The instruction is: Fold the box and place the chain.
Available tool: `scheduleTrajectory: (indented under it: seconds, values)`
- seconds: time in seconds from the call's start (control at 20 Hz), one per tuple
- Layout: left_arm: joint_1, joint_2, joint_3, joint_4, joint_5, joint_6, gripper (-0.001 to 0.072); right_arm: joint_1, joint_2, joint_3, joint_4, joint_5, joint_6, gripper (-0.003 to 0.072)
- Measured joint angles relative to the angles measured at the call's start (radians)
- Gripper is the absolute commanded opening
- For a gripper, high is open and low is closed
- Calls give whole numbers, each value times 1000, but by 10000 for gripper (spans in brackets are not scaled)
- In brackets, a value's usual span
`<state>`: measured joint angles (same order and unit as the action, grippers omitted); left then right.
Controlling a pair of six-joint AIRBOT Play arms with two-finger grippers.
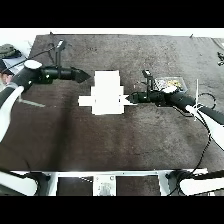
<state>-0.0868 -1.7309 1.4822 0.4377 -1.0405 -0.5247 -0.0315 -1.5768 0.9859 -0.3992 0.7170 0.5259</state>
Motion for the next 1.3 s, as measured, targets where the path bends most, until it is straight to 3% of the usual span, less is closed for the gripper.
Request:
scheduleTrajectory:
  seconds: [0.2,0.4,0.75,0.85,1.0,1.1,1.3]
  values:
    - [-6,-187,246,88,-136,-148,550,0,0,0,-1,0,-7,-9]
    - [-23,-304,360,122,-227,-192,527,0,0,0,-1,0,-10,-9]
    - [-40,-396,403,105,-306,-188,518,0,0,0,-1,0,-11,-9]
    - [-44,-410,406,86,-330,-171,469,0,0,0,-1,0,-11,-9]
    - [-43,-426,407,69,-352,-156,468,0,0,0,-1,0,-11,-9]
    - [-43,-433,407,57,-370,-145,387,0,0,0,-1,0,-11,-9]
    - [-43,-443,407,49,-391,-130,350,0,0,0,-1,0,-11,-8]
